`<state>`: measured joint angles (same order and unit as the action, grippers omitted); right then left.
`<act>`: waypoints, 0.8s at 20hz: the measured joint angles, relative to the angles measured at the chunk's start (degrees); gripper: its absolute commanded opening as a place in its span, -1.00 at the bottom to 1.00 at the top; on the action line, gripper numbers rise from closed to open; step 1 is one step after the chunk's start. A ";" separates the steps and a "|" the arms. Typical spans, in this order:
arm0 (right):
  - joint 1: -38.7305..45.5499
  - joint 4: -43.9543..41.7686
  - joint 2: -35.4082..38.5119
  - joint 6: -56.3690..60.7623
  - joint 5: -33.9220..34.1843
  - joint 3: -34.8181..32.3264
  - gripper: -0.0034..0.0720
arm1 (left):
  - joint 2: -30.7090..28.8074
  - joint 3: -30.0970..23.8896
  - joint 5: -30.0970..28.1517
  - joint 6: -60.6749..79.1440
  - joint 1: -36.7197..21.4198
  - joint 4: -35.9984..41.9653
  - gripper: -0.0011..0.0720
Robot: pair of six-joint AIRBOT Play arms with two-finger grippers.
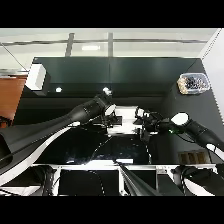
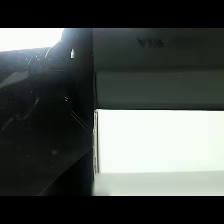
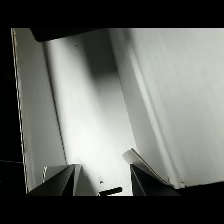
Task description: Fold the box and place the chain.
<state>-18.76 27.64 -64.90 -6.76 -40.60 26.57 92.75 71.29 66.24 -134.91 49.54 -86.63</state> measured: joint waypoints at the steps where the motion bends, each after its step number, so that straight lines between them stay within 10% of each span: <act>1: -0.04 -0.24 -0.15 0.37 0.24 0.00 0.22 | 0.00 0.00 0.02 0.00 0.00 -0.04 -0.90; 2: -0.09 -0.28 -0.17 0.83 0.42 0.00 0.26 | 0.00 0.00 0.02 0.00 -0.02 -0.04 -0.90; 6: -0.13 -0.44 -0.26 3.26 0.76 0.00 -0.87 | 0.17 0.02 0.02 0.02 -0.02 0.02 -0.90; 16: 24.94 26.93 14.40 64.48 -10.14 5.60 -0.87 | 0.55 0.02 0.02 0.13 -0.07 0.13 -0.90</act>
<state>6.17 54.57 -50.50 57.71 -50.74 32.16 93.30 71.31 66.26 -134.78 49.47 -86.50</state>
